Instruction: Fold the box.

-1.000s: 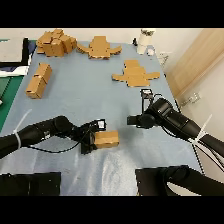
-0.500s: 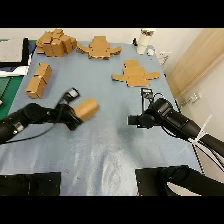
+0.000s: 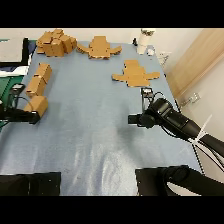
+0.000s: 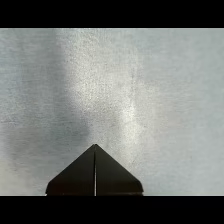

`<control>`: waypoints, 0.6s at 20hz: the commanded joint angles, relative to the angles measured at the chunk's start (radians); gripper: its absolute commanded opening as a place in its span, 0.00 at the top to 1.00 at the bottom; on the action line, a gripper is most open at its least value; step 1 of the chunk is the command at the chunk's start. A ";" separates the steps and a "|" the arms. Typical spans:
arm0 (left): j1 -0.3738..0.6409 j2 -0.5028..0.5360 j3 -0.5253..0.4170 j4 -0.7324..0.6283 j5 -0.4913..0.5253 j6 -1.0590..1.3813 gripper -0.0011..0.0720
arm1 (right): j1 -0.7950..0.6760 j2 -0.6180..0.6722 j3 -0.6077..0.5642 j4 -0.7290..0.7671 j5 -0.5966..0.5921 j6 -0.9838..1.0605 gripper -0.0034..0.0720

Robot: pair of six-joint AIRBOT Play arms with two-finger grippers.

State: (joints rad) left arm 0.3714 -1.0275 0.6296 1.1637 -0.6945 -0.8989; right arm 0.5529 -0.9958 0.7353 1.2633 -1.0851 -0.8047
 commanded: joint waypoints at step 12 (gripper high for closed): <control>0.107 -0.175 0.091 -0.147 0.191 -0.033 0.28 | -0.001 0.000 0.001 0.002 0.068 0.001 0.95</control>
